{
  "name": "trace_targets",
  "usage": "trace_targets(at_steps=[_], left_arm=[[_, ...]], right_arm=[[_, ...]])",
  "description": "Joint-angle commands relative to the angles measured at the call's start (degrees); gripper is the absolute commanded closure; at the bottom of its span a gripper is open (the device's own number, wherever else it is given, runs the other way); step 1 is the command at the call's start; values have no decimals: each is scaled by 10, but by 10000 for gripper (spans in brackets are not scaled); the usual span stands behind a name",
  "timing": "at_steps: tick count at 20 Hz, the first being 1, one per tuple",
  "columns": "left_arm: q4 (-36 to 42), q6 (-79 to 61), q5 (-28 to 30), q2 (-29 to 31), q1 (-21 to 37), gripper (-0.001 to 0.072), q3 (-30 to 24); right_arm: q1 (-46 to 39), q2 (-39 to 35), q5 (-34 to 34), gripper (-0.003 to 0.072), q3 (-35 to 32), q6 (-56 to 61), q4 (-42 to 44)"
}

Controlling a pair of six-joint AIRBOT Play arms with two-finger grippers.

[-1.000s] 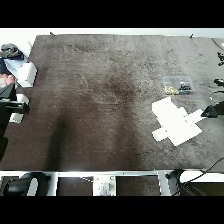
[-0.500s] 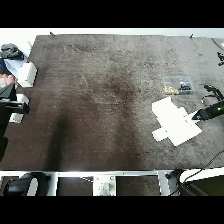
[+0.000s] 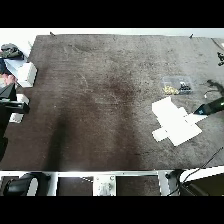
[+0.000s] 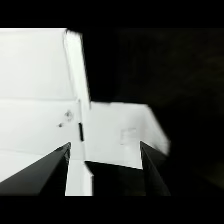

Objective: Fold the box and place the chain.

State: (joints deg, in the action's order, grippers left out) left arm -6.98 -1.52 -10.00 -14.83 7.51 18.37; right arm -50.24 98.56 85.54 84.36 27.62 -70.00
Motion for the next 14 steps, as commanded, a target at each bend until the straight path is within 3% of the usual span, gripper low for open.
trace_targets(at_steps=[1,4,14], left_arm=[[0,0,0,1,0,699,0],[0,0,0,1,0,699,0],[0,0,0,0,0,698,0]], right_arm=[[0,-1,2,203,88,11,3],[0,-1,-11,204,132,19,-9],[0,70,69,202,123,33,-32]])
